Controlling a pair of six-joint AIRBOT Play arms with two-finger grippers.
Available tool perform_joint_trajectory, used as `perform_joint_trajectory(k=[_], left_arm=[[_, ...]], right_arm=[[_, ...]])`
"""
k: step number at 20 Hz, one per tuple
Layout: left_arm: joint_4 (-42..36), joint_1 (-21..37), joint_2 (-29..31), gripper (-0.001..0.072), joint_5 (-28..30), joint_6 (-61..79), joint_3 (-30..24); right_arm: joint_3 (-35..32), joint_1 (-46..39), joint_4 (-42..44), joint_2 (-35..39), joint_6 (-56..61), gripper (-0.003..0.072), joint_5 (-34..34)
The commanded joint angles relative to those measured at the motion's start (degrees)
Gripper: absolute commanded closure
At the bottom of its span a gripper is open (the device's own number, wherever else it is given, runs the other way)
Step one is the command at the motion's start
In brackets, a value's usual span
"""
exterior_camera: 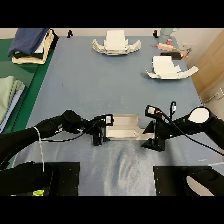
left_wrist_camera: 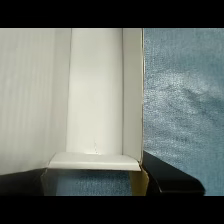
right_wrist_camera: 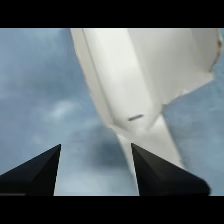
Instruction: Fold the box.
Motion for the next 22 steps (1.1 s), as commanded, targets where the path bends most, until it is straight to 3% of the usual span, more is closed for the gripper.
perform_joint_trajectory(k=[1, 5, 7, 9, 16, 19, 22], left_arm=[[0.0, 0.0, 0.0, 0.0215, 0.0, 0.0, 0.0], [0.0, 0.0, 0.0, 0.0215, 0.0, 0.0, 0.0], [0.0, 0.0, 0.0, 0.0215, 0.0, 0.0, 0.0], [0.0, 0.0, 0.0, 0.0215, 0.0, 0.0, 0.0], [0.0, 0.0, 0.0, 0.0215, 0.0, 0.0, 0.0], [0.0, 0.0, 0.0, 0.0215, 0.0, 0.0, 0.0], [0.0, 0.0, 0.0, 0.0215, 0.0, 0.0, 0.0]], right_arm=[[0.0, 0.0, 12.6, 1.2, 19.7, -0.0017, 5.9], [0.0, 0.2, 24.8, 1.1, 28.5, -0.0018, 5.1], [0.0, 0.9, 25.0, 1.1, 30.4, -0.0017, 3.0], [0.0, 0.9, 25.0, 1.1, 33.2, 0.0111, 1.4], [0.0, 1.5, 28.3, -1.1, 37.1, 0.0113, -5.5], [0.8, 5.2, 35.9, -8.5, 33.4, 0.0218, -9.2], [6.6, 6.7, 35.8, -17.1, 29.8, 0.0336, -12.0]])
